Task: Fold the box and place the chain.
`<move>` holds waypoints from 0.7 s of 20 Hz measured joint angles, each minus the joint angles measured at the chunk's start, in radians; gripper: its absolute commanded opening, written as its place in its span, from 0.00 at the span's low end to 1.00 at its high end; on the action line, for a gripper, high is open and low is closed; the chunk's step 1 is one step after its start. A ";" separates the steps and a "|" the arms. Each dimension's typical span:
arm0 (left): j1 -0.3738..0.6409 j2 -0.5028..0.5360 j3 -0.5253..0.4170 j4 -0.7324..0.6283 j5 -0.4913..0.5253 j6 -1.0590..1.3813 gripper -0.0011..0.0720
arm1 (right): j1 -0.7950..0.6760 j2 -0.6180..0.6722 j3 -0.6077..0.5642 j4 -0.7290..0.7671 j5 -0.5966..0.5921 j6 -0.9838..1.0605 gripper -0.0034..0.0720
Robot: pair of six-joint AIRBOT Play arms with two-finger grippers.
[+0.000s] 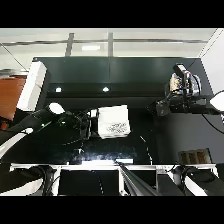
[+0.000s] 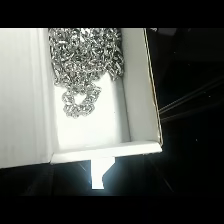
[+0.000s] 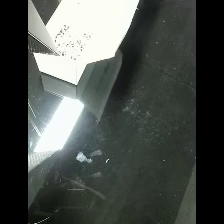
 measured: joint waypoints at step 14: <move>0.055 0.000 0.001 0.019 0.003 -0.021 0.65 | 0.000 0.000 0.000 0.000 0.000 0.000 0.97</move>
